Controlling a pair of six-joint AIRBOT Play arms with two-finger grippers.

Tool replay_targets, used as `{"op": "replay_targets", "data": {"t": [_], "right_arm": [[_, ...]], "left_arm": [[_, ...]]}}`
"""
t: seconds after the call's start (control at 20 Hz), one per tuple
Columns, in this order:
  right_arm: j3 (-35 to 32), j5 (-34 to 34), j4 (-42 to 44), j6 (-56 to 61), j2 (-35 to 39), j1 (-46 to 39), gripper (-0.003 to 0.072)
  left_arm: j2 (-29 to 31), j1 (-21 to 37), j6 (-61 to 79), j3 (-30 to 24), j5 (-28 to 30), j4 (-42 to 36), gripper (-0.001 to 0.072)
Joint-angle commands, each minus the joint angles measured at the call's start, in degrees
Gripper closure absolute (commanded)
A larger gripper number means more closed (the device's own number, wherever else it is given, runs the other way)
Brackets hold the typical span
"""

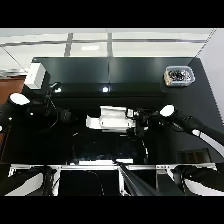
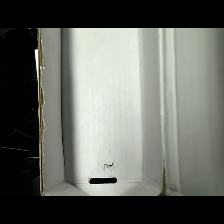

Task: Fold the box and place the chain.

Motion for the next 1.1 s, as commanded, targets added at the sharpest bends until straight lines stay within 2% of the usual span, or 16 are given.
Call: {"op": "replay_targets", "data": {"t": [0.0,0.2,0.4,0.65,0.8,0.9,1.05], "right_arm": [[0.0,0.0,0.0,0.0,0.0,0.0,0.0285],[0.0,0.0,0.0,0.0,0.0,0.0,0.0284],[0.0,0.0,0.0,0.0,0.0,0.0,0.0285],[0.0,0.0,0.0,0.0,0.0,0.0,0.0285],[0.0,0.0,0.0,0.0,0.0,0.0,0.0285],[0.0,0.0,0.0,0.0,0.0,0.0,0.0285],[0.0,0.0,0.0,0.0,0.0,0.0,0.0285]], "left_arm": [[-4.5,0.5,-7.3,-0.9,-2.8,-1.6,0.0685],[-12.0,0.4,-7.9,-0.9,-2.7,-9.0,0.0686],[-16.2,-2.7,-8.0,-0.7,0.7,-10.1,0.0686],[-17.9,-8.3,-7.9,-0.2,4.3,-12.0,0.0686],[-18.0,-9.5,-7.8,0.6,5.1,-12.6,0.0685],[-18.0,-9.2,-6.2,1.1,4.2,-13.0,0.0685],[-18.0,-8.3,0.0,2.2,-0.1,-15.7,0.0685]]}}
